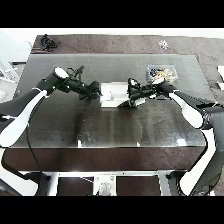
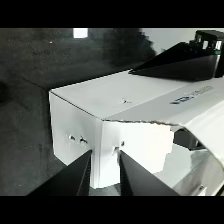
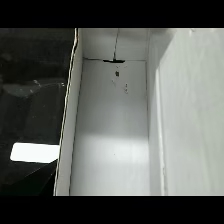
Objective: Fold the box and place the chain.
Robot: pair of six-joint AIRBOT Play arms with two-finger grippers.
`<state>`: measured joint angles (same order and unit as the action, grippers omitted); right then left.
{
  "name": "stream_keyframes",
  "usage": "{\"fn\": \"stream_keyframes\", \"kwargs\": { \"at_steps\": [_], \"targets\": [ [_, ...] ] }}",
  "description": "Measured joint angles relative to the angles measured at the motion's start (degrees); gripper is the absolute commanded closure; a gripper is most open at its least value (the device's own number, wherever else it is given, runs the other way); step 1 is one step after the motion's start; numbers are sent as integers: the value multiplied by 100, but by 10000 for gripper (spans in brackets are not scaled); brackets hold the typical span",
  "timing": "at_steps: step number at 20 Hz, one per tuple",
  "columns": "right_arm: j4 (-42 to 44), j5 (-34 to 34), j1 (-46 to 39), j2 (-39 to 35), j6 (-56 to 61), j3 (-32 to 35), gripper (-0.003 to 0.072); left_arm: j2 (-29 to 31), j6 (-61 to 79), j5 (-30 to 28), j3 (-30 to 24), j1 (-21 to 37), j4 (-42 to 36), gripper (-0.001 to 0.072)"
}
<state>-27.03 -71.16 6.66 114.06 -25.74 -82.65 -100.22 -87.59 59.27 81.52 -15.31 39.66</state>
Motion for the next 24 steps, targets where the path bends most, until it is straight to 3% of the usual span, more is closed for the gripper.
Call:
{"fn": "stream_keyframes", "kwargs": {
  "at_steps": [8, 16, 17, 18, 19, 24],
  "targets": [
    [-4, -2, -2, 0, -2, 0, 107, 0, -881, -9, 393, -369, 988, 477],
    [-4, 4, -2, 0, 0, 0, 107, 0, -1165, -114, 457, -492, 1246, 475],
    [-2, 7, -2, 0, 0, 0, 107, 0, -1174, -127, 459, -492, 1259, 318],
    [9, -4, -2, 0, 0, 0, 107, 0, -1176, -160, 459, -496, 1248, 69],
    [20, -11, 7, 0, -2, 0, 107, 0, -1182, -153, 459, -498, 1246, 18],
    [7, -7, 0, 0, -2, 0, 107, 0, -1200, -90, 459, -498, 1346, 20]
  ]
}}
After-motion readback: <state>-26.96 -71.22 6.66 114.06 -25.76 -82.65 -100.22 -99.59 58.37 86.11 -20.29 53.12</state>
